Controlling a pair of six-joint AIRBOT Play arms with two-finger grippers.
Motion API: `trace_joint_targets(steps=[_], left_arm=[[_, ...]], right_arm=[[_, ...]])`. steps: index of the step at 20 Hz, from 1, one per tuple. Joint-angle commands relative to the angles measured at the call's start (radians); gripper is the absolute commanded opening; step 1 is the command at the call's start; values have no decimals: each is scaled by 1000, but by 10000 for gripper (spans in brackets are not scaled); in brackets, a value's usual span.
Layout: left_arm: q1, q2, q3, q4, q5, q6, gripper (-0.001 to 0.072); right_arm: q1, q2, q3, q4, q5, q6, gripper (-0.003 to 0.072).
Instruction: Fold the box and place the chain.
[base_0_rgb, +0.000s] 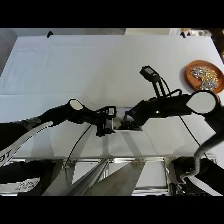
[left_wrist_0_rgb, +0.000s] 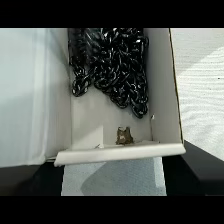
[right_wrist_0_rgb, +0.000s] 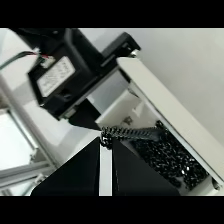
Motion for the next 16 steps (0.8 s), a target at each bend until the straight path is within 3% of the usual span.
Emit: trace_joint_targets(steps=[1, 2, 4, 6, 8, 11, 13, 16], left_arm=[[1, 1, 0, 0, 0, 0, 172], [1, 1, 0, 0, 0, 0, 172], [1, 1, 0, 0, 0, 0, 172], [1, 1, 0, 0, 0, 0, 172], [1, 1, 0, 0, 0, 0, 172], [1, 1, 0, 0, 0, 0, 172], [1, 1, 0, 0, 0, 0, 172], [1, 1, 0, 0, 0, 0, 172]], right_arm=[[26, -60, 0, -56, -12, 36, 29], [37, -72, 0, -63, -11, 36, 83], [63, -84, 0, -70, -12, 18, 106], [86, -83, 10, -72, -7, -11, 206], [82, -83, 48, -93, 23, -35, 206], [82, -83, 141, -256, 76, -35, 199], [79, -83, 188, -344, 62, -36, 198], [18, -85, 208, -363, 21, -48, 197]])
